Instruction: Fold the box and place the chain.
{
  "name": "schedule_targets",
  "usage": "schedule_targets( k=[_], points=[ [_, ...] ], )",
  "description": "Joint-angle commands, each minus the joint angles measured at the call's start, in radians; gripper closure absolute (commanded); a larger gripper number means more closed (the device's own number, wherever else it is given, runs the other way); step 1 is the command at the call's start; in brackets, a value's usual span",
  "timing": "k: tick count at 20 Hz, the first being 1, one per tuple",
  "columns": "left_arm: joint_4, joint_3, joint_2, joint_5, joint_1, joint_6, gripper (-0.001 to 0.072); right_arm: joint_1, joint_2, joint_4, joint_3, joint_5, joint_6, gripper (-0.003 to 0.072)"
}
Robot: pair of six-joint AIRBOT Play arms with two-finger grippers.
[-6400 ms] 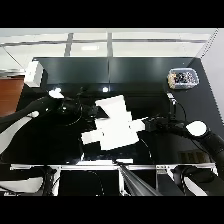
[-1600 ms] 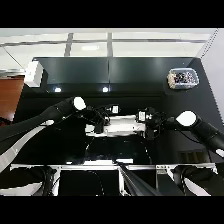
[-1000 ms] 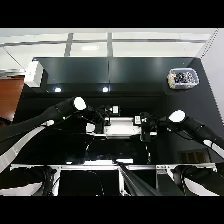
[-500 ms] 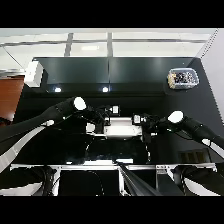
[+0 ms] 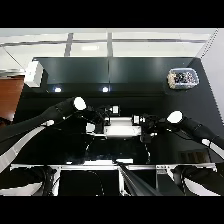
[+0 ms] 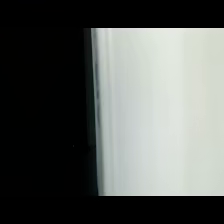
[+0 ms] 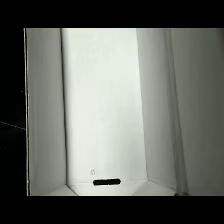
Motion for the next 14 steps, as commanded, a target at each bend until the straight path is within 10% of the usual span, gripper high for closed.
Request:
schedule_targets(
  k=[1,11,13,14],
  points=[
    [0.000,0.000,0.000,0.001,0.000,0.000,0.0685,0.021,-0.010,-0.002,0.000,-0.008,0.008,-0.0004],
    [0.000,0.000,0.000,0.001,-0.001,0.000,0.0685,0.020,-0.010,-0.024,0.001,-0.014,0.017,0.0027],
    [0.000,0.000,0.000,0.002,-0.001,0.000,0.0685,0.020,-0.010,-0.028,0.001,-0.014,0.016,0.0264],
    [0.000,0.000,0.000,0.002,-0.001,0.000,0.0685,0.020,-0.010,-0.030,0.001,-0.014,0.016,0.0264]
  ],
)
